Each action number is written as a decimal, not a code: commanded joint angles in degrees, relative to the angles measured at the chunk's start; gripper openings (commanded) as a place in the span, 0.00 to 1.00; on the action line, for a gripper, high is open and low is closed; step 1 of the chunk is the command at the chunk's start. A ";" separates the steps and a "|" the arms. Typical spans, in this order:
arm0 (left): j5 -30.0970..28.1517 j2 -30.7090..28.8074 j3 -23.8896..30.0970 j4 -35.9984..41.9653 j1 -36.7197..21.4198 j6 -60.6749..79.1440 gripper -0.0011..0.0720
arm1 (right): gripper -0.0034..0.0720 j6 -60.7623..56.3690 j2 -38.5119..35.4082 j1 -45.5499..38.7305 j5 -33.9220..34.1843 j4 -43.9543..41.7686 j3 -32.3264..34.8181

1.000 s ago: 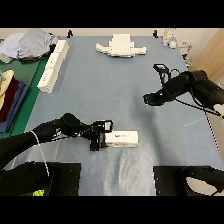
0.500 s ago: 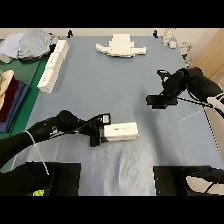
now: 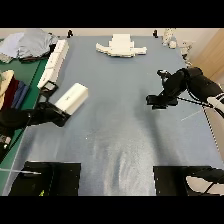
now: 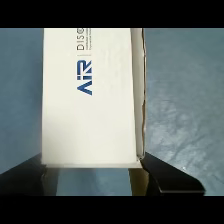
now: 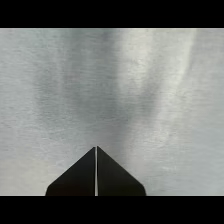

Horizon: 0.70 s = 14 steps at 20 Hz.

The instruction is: Fold the box.

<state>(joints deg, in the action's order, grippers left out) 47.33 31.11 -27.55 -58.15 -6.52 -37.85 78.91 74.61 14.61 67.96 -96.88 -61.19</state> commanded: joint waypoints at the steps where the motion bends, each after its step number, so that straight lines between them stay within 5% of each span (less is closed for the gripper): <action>1: 3.41 -7.65 -0.02 -6.23 -12.33 -6.97 0.73 | 0.07 -0.02 0.02 0.00 0.02 0.04 -0.04; 8: -0.70 5.99 0.13 -8.11 -27.04 -8.00 0.73 | 0.07 0.00 0.02 0.00 0.04 0.04 -0.04; 14: -6.19 24.98 -6.49 -7.43 -27.39 -6.01 0.73 | 0.07 -0.02 0.02 0.00 0.02 0.07 -0.04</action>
<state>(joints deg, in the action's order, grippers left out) 44.05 48.01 -30.94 -65.71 -33.52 -44.69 78.91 74.61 14.59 67.99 -96.82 -61.19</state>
